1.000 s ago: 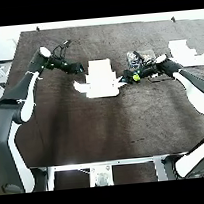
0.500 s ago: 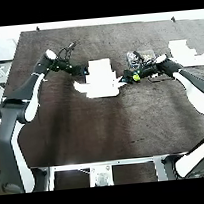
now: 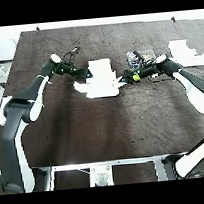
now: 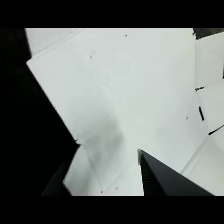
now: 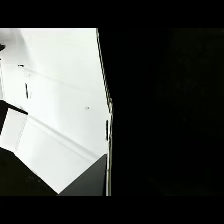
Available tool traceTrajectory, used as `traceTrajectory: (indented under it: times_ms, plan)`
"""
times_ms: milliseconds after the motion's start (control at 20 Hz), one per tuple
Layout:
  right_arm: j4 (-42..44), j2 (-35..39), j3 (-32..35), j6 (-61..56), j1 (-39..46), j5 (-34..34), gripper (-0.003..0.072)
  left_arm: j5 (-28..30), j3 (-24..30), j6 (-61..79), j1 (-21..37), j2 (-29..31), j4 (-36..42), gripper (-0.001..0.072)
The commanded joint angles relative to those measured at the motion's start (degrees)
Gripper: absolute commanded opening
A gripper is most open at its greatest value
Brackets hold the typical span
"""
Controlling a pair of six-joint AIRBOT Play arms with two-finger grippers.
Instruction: Fold the box and place the chain.
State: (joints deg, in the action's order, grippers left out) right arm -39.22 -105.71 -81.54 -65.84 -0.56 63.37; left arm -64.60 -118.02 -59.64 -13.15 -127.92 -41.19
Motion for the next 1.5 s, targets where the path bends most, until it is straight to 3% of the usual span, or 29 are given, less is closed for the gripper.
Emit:
traceTrajectory:
  times_ms: [0, 100, 400, 500, 700, 750, 950, 1000, 1100, 1150, 1200, 1250, 1450]
  plan:
    - [0.0, 0.0, 0.0, 0.1, 0.0, 0.0, 0.0014, -0.1, 0.0, 0.7, -0.1, -0.5, 2.5, 0.0491]
    - [0.0, 0.0, 0.0, 0.1, 0.0, -0.2, 0.0014, -0.5, 0.0, 2.3, -0.1, -0.5, 4.2, 0.0422]
    - [0.0, 0.0, 0.0, 0.1, 0.0, -0.2, 0.0014, -1.1, 0.0, 2.8, -0.1, -1.2, 5.8, 0.0420]
    - [0.0, 0.0, 0.0, 0.1, 0.0, -0.2, 0.0014, -1.4, 0.0, 2.9, -0.1, -1.2, 6.1, 0.0352]
    - [0.0, 0.0, 0.0, 0.1, 0.0, -0.2, 0.0014, -1.9, 0.0, 3.3, -0.1, -1.2, 6.9, 0.0350]
    - [0.0, 0.0, 0.0, 0.1, 0.0, -0.2, 0.0014, -1.9, 0.0, 3.9, 0.0, -1.2, 7.5, 0.0274]
    - [0.0, 0.0, 0.0, 0.1, 0.0, -0.2, 0.0014, -1.9, 0.0, 4.7, -0.1, -1.2, 8.0, 0.0224]
    - [0.0, 0.0, 0.0, 0.1, 0.0, -0.1, 0.0015, -2.0, 0.0, 5.3, -0.1, -1.2, 8.2, 0.0170]
    - [0.0, 0.0, 0.0, 0.1, 0.0, -0.1, 0.0022, -2.3, 0.0, 6.6, -0.1, -1.2, 8.8, 0.0168]
    - [0.0, 0.0, 0.0, 0.1, 0.0, -0.1, 0.0136, -2.4, 0.0, 7.3, -0.1, -1.2, 8.9, 0.0099]
    - [0.0, 0.0, 0.0, 0.1, 0.1, 0.0, 0.0310, -2.5, 0.0, 7.7, -0.1, -1.2, 8.9, 0.0086]
    - [0.0, 0.0, 0.0, 0.1, 0.4, 0.5, 0.0423, -2.6, 0.0, 8.4, -0.1, -1.2, 8.9, 0.0051]
    - [1.2, 1.4, 0.1, 0.1, 4.6, 5.6, 0.0447, -6.2, 0.0, 14.6, -0.1, -1.2, 9.2, 0.0021]
